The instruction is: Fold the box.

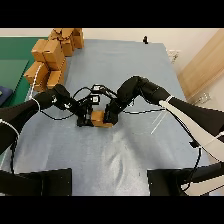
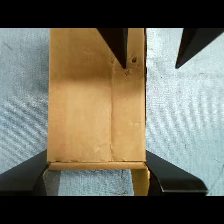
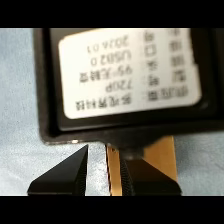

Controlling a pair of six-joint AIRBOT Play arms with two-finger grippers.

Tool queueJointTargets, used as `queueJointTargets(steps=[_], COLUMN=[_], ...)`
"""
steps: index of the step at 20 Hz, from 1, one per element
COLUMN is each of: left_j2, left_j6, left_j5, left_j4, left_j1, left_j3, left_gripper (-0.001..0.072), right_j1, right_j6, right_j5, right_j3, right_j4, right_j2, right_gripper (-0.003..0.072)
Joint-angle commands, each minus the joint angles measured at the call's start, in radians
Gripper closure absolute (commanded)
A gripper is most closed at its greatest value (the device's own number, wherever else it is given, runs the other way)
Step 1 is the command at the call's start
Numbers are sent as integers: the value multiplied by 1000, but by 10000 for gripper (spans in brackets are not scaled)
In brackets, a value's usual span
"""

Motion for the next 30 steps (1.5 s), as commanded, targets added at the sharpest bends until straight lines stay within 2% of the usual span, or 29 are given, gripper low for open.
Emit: queueJointTargets(steps=[1,9,10,12,14,15,18,19,20,22,26,30], left_j2=[0,0,0,0,0,0,0,0,0,0,0,0], left_j6=[-1,-1,-1,-1,0,-1,-1,-1,0,0,-1,-1], left_j5=[0,0,-1,1,2,2,1,0,2,3,2,1], left_j4=[0,0,0,0,0,0,0,0,0,0,0,0], left_j1=[0,0,0,0,0,0,0,0,0,0,0,0], left_j3=[0,0,0,0,0,0,0,0,0,0,0,0], left_gripper=[656,656,656,656,656,656,656,656,656,656,656,656], right_j1=[-1,-14,-15,-23,-34,-33,43,73,97,137,200,224], right_j6=[26,60,68,122,208,217,233,234,235,231,231,232], right_j5=[5,54,61,47,82,179,850,999,1055,1016,1001,956], right_j3=[0,0,0,-1,-49,-115,-483,-581,-636,-640,-573,-526], right_j4=[-2,-9,-10,-18,-21,-20,26,42,57,48,44,43], right_j2=[4,37,44,71,143,208,463,500,505,464,347,306], right_gripper=[387,403,479,681,685,685,683,681,681,682,682,682])
